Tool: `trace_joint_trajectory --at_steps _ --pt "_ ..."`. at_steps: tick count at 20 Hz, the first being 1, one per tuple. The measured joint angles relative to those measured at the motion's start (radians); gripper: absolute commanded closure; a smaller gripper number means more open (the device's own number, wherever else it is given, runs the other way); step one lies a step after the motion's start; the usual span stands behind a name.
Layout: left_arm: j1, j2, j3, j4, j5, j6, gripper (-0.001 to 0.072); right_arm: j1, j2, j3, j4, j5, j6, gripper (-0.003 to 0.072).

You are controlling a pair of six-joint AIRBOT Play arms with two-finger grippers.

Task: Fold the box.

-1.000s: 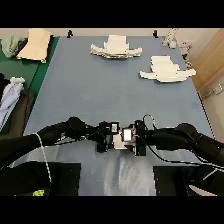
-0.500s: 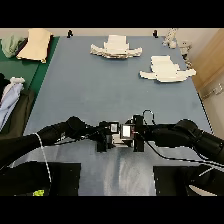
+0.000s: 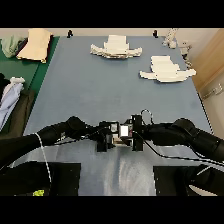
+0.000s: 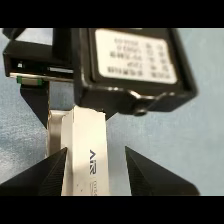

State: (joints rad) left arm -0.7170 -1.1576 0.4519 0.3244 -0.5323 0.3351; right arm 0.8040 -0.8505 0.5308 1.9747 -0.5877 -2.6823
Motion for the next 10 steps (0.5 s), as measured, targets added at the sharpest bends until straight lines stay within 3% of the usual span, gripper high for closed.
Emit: trace_joint_trajectory --at_steps 10 --pt "0.0 0.0 0.0 0.003 -0.005 0.002 0.0262 0.0 -0.014 0.0 0.078 -0.079 -0.001 0.0128"
